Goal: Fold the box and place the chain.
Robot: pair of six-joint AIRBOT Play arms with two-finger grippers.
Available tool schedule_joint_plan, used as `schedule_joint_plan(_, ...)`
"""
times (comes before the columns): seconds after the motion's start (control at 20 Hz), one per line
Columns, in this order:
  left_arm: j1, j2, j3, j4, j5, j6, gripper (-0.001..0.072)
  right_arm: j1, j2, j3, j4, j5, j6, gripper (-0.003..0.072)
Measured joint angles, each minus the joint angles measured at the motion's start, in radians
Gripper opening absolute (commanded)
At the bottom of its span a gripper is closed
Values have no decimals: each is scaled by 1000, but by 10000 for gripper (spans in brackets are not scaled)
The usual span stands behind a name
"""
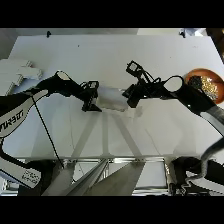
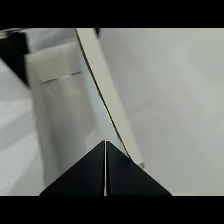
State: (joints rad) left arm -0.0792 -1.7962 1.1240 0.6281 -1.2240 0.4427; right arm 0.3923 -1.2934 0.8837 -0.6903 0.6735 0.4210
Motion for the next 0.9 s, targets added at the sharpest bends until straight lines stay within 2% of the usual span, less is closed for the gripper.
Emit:
schedule_joint_plan(0.2,0,0,0,-2,0,-3,394,0,-60,0,36,-121,1,13)
schedule_joint_plan(0.45,0,0,0,0,0,-2,394,0,-123,1,47,-156,1,13)
schedule_joint_plan(0.7,0,0,0,2,3,1,394,0,-116,19,34,-89,-1,16)
schedule_joint_plan(0.9,0,0,0,3,2,3,394,0,-23,34,18,2,-2,17)
